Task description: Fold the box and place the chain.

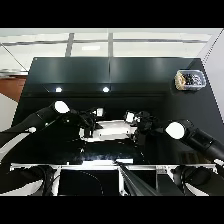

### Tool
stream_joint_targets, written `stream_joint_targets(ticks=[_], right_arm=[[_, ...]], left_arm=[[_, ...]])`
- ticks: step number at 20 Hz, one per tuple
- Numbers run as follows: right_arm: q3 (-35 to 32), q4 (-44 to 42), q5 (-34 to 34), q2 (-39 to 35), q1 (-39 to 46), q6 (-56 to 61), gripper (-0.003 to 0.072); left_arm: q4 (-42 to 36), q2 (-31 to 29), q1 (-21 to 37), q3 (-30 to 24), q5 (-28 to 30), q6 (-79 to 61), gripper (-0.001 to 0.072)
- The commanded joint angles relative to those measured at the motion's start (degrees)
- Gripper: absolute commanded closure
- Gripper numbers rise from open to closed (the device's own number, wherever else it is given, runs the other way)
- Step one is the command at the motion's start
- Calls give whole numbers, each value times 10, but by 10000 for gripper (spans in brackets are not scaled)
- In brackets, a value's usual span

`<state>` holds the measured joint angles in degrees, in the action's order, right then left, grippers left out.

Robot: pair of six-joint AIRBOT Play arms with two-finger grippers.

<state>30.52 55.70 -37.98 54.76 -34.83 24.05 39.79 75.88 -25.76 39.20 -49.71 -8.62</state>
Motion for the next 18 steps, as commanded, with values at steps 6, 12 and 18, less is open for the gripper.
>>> stream_joint_targets(ticks=[6,12,18], right_arm=[[0,-137,-22,50,4,-144,-17],[0,-135,-13,102,4,-195,-17],[0,-135,-3,135,4,-226,-16]], left_arm=[[-2,-2,0,1,3,0,682],[-2,-2,0,1,2,1,681],[-2,-2,0,1,3,1,681]])
